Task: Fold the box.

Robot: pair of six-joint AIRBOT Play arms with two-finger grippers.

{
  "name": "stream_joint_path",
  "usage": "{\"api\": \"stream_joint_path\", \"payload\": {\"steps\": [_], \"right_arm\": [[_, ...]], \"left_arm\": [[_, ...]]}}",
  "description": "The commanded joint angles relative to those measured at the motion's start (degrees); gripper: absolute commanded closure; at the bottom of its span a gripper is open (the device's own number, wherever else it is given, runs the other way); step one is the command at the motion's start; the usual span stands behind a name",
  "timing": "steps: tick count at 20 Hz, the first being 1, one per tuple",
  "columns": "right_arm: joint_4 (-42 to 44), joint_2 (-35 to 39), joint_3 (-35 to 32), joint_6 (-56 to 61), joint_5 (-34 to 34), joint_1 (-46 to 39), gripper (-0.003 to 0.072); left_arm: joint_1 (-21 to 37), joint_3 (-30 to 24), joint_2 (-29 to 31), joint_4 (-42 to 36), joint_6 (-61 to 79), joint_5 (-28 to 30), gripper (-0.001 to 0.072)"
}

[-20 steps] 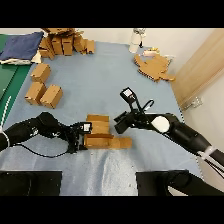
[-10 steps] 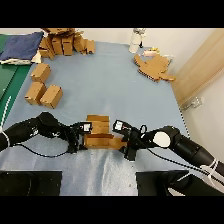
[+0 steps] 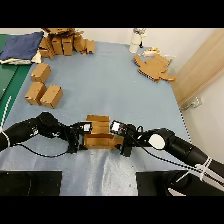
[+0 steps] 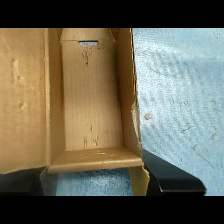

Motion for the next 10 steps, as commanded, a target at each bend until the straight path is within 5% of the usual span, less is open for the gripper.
{"api": "stream_joint_path", "payload": {"steps": [1, 10], "right_arm": [[1.2, -0.8, -0.1, -0.3, -2.2, 0.9, 0.0111], [3.0, -3.3, 0.1, -6.0, -6.1, 1.0, 0.0116]], "left_arm": [[0.1, 0.0, 0.0, 0.0, 0.0, 0.0, 0.0697], [0.1, 0.0, 0.0, 0.0, 0.0, -0.2, 0.0697]]}}
